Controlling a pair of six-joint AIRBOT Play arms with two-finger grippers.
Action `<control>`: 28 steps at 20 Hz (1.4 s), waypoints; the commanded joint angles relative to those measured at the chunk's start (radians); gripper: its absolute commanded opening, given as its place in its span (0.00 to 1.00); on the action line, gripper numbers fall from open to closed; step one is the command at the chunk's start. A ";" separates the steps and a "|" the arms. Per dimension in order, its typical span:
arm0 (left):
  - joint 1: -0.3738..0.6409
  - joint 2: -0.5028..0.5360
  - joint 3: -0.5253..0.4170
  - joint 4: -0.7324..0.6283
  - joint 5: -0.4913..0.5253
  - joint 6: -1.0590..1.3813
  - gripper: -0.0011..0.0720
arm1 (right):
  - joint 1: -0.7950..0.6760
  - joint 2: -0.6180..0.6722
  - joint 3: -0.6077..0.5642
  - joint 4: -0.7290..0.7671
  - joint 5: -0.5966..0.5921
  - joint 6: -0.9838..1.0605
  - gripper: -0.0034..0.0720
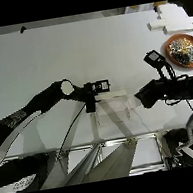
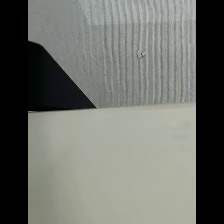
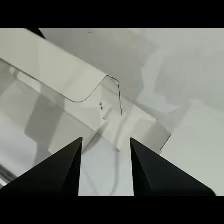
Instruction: Fold the box and place the chain.
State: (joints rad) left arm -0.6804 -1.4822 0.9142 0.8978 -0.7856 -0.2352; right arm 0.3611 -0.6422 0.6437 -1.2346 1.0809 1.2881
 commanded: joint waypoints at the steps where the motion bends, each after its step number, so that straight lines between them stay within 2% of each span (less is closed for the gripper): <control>1: -0.001 0.000 -0.001 0.000 -0.003 0.000 0.03 | 0.000 -0.009 0.000 0.005 0.034 -0.212 0.30; 2: -0.001 0.000 -0.001 0.000 -0.003 0.000 0.03 | 0.000 -0.020 -0.001 0.018 0.034 -0.275 0.23; 3: -0.001 0.000 -0.001 0.000 -0.003 0.000 0.03 | 0.000 -0.034 -0.001 0.038 0.039 -0.338 0.08; 5: -0.001 0.000 -0.001 0.000 -0.003 0.000 0.03 | 0.020 -0.068 -0.001 0.080 0.069 -0.475 0.07; 8: -0.001 0.000 -0.001 0.000 -0.003 0.000 0.03 | 0.137 -0.116 -0.002 0.073 0.098 -0.552 0.07; 10: -0.001 0.001 -0.001 0.000 -0.004 0.000 0.03 | 0.159 -0.112 -0.035 0.090 0.060 -0.591 0.07; 12: -0.001 0.001 -0.001 0.000 -0.003 0.000 0.03 | 0.199 -0.079 -0.112 0.021 -0.037 -0.737 0.08; 13: -0.001 0.001 -0.001 0.000 -0.004 0.000 0.03 | 0.221 -0.051 -0.153 -0.013 -0.081 -0.806 0.23; 15: -0.001 0.001 -0.001 0.000 -0.004 0.000 0.03 | 0.284 0.018 -0.241 -0.055 -0.180 -0.852 0.78; 16: -0.001 0.001 -0.001 0.000 -0.004 0.000 0.03 | 0.308 0.043 -0.279 -0.052 -0.227 -0.851 0.91; 20: -0.001 0.001 -0.001 0.000 -0.003 0.000 0.03 | 0.389 0.047 -0.396 -0.051 -0.375 -0.840 0.92; 28: -0.001 0.001 -0.001 0.000 -0.004 0.000 0.03 | 0.422 -0.122 -0.409 -0.037 -0.578 -0.814 0.92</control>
